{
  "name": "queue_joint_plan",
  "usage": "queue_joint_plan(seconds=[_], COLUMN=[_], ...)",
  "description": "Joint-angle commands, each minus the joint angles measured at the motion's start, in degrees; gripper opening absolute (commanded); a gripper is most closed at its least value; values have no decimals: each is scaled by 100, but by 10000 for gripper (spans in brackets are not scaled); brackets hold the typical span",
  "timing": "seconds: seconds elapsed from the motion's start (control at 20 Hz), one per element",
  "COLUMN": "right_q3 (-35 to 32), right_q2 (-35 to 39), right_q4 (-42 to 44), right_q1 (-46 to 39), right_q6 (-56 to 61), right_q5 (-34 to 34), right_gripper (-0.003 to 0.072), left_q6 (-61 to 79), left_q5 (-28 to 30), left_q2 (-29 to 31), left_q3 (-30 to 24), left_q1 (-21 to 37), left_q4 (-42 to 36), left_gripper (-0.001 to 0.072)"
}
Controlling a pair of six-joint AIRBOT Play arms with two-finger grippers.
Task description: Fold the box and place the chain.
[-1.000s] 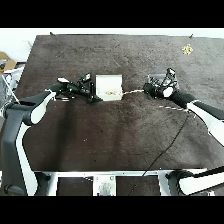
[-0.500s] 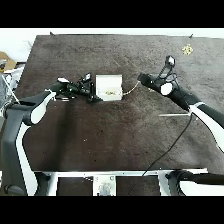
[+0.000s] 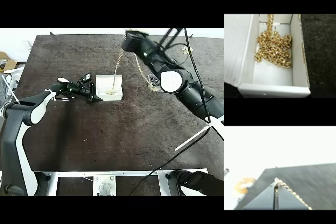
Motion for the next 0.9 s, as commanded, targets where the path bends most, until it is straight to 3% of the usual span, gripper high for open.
queue_joint_plan(seconds=[0.0, 0.2, 0.5, 0.55, 0.6, 0.7, 0.85], right_q3=[450, -212, -1504, -1569, -1585, -1582, -1582], right_q2=[-273, -599, -1099, -1274, -1388, -1370, -1128], right_q4=[-348, 350, 1003, 999, 955, 822, 522], right_q1=[428, 411, 398, 398, 363, 199, -428], right_q6=[22, 57, 55, 50, 22, 7, 9], right_q5=[-120, 531, 409, 289, 282, 476, 946], right_gripper=[2, 2, 7, 210, 333, 256, 256], left_q6=[0, 0, 0, 0, 0, 0, 0], left_q5=[2, 2, 4, 2, 0, 0, 2], left_q2=[-2, -2, -2, -2, -2, -2, -2], left_q3=[0, 0, 0, 0, 0, 0, 0], left_q1=[2, 2, 2, 2, 2, 2, 2], left_q4=[0, 0, 0, 0, 0, 0, 0], left_gripper=[412, 412, 412, 412, 412, 412, 412])
